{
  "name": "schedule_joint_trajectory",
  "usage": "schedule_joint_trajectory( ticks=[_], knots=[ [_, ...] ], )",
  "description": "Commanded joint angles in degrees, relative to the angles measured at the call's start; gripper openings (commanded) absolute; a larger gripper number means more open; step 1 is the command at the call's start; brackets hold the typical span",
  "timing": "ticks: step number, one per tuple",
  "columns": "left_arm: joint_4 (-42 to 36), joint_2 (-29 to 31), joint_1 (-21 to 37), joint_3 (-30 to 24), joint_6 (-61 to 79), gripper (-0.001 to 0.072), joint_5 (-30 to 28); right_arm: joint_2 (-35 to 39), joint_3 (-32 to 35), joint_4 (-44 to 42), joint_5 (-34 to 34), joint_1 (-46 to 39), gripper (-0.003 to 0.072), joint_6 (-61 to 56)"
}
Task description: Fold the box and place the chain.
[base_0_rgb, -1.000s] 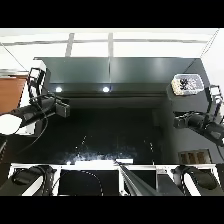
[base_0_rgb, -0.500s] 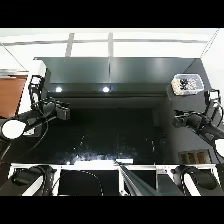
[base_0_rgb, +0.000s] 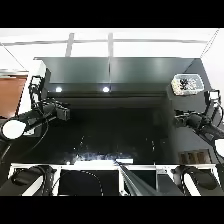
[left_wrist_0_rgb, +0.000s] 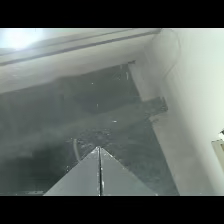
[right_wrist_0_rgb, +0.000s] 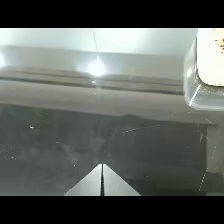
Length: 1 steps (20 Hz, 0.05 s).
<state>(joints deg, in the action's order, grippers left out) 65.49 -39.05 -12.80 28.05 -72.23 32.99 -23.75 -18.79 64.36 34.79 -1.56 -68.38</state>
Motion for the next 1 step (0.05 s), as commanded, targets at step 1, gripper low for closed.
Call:
schedule_joint_trajectory(
  ticks=[1],
  knots=[
    [0.0,0.04,0.04,-0.02,-0.02,0.0028,0.0,0.04,0.04,0.0,-0.07,0.02,0.0006,0.0]
  ],
)
